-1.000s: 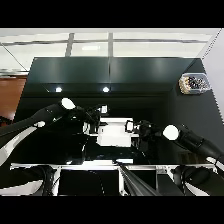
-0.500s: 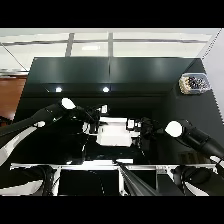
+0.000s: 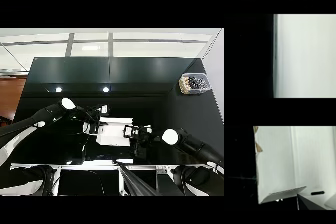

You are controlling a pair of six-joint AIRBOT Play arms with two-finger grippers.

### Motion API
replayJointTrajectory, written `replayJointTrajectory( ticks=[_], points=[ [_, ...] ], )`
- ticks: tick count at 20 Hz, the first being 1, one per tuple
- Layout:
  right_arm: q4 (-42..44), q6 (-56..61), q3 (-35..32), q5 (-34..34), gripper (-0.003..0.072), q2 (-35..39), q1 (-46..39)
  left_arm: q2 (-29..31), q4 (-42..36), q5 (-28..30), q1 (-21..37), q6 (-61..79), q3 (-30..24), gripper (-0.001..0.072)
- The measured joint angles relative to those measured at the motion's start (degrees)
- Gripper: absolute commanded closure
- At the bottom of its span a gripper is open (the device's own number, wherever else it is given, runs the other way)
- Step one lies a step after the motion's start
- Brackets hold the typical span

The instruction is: Fold the box and place the chain.

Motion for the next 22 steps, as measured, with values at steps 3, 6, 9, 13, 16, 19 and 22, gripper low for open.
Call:
replayJointTrajectory(
  ticks=[3,6,9,13,16,19,22],
  points=[
    [4.8,0.0,-0.5,-8.9,-0.0030,0.0,1.5,0.0,0.0,0.1,0.0,-0.1,0.0,0.0685],
    [4.7,0.0,0.9,-12.7,-0.0030,0.0,1.4,0.0,0.0,0.2,0.0,-0.2,0.0,0.0685],
    [-0.7,0.0,3.1,-12.3,-0.0023,0.0,0.8,0.0,-0.1,0.3,0.0,-0.2,0.0,0.0686],
    [-4.9,-0.1,4.6,-9.0,-0.0023,0.0,-2.2,0.0,-0.2,0.5,0.0,-0.2,0.0,0.0685],
    [-6.1,-1.4,4.9,-6.2,-0.0023,0.0,-4.9,0.0,-0.2,0.4,0.0,-0.2,0.0,0.0685],
    [-5.5,-3.9,5.0,-4.8,-0.0023,0.0,-6.8,0.0,-0.2,0.4,0.0,-0.1,0.0,0.0686],
    [-3.7,-6.5,5.1,-4.6,-0.0023,0.0,-7.6,0.0,-0.2,0.4,0.0,-0.1,0.0,0.0685]
  ],
)
